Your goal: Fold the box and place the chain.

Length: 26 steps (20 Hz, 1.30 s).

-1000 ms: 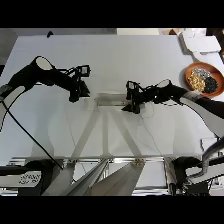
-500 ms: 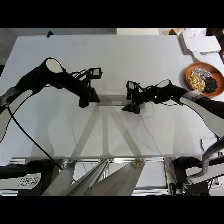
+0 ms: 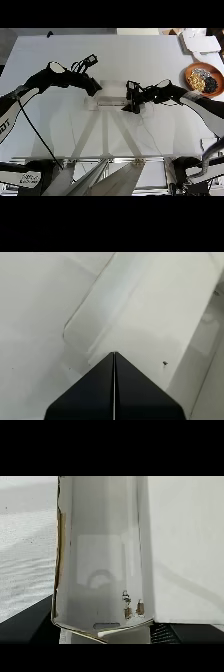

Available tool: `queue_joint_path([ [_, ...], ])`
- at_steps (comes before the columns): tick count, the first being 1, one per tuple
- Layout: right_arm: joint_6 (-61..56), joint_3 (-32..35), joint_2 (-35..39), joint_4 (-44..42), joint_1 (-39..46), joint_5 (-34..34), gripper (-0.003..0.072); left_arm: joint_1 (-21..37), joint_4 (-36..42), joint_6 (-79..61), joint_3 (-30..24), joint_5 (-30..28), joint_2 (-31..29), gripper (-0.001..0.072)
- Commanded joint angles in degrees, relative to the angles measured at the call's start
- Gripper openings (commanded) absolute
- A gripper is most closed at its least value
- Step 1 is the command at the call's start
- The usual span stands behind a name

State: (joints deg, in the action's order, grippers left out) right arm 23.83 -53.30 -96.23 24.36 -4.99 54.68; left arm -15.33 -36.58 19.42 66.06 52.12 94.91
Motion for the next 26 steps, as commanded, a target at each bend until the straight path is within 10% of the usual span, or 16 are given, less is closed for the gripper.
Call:
queue_joint_path([
  [1,0.0,0.0,0.0,0.0,0.0,0.0,0.0437,0.2,0.8,3.2,0.0,-1.7,2.9,0.0007],
  [10,0.0,0.0,0.0,0.0,0.0,0.0,0.0437,0.4,-1.1,3.1,0.0,4.1,-1.2,0.0008],
  [20,0.0,0.0,0.0,0.0,0.0,0.0,0.0437,1.5,-20.9,2.9,0.0,14.8,-7.9,0.0014],
  [24,0.0,0.0,0.0,0.0,0.0,0.0,0.0437,1.5,-20.9,2.5,0.0,13.4,-7.9,0.0458],
  [26,0.0,0.0,0.0,0.0,0.0,0.0,0.0437,1.5,-21.0,-3.4,0.0,13.3,-7.8,0.0505],
])
